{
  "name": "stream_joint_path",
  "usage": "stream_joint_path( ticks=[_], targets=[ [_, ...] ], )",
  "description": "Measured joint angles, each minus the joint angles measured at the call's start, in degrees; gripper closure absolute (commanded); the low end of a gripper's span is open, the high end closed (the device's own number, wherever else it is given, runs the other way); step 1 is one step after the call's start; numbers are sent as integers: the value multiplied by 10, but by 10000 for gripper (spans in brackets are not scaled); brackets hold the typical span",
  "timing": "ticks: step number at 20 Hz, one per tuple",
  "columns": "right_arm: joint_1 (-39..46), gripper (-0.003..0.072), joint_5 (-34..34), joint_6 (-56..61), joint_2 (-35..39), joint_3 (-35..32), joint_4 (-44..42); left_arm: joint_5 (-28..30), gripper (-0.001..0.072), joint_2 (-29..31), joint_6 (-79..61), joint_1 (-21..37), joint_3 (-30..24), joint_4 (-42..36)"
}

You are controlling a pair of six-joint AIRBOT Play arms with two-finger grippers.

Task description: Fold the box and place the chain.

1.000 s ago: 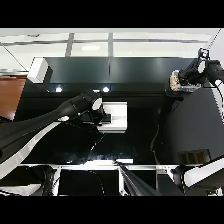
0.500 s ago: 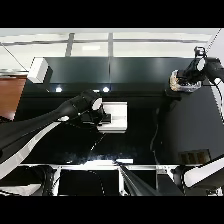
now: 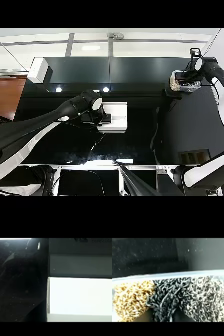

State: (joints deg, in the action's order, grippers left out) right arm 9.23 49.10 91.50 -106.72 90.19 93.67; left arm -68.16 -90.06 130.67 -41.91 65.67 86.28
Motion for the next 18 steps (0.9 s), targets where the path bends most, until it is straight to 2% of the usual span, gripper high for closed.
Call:
stream_joint_path(
  ticks=[7,14,18],
  targets=[
    [2,674,50,-12,39,1,17,0,682,0,0,0,0,0],
    [5,680,74,-33,150,5,21,0,682,0,0,0,0,0],
    [5,679,83,-37,207,33,1,0,682,0,0,0,0,0]
  ],
)
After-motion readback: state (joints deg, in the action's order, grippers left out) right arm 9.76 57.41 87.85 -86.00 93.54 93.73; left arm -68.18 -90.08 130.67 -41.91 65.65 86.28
